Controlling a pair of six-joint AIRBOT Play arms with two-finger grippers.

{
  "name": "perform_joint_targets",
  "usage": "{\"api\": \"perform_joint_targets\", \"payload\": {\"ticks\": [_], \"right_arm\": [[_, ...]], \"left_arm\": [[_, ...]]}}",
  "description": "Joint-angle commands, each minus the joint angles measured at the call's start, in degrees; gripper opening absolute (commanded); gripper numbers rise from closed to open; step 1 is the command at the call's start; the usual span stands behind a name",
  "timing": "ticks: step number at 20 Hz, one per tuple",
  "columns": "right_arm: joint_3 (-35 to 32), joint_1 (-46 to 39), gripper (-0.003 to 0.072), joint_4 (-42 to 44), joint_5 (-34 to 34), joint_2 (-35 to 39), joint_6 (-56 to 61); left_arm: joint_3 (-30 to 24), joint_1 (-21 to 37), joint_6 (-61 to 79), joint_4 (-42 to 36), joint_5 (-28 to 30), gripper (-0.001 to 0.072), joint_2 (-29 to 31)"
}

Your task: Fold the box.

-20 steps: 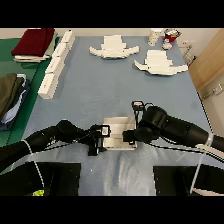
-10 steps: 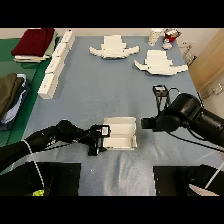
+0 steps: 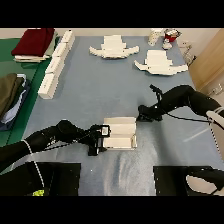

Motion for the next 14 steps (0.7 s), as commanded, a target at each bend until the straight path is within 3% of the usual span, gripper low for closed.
{"api": "perform_joint_targets", "payload": {"ticks": [1,4,8,14], "right_arm": [[4.02,-0.92,0.0002,15.87,-8.2,-7.39,-17.86],[4.42,1.49,0.0002,15.5,-7.45,-7.87,-19.26],[4.39,5.27,0.0003,14.99,-11.26,-7.63,-22.56],[4.35,13.62,0.0003,10.6,-11.5,-3.45,-25.11]], "left_arm": [[0.02,0.02,0.0,0.02,0.02,0.054,-0.02],[0.02,0.02,0.02,0.02,0.0,0.054,-0.02],[0.02,0.02,0.02,0.02,0.0,0.054,-0.02],[0.02,0.02,0.02,0.02,0.04,0.054,-0.02]]}}
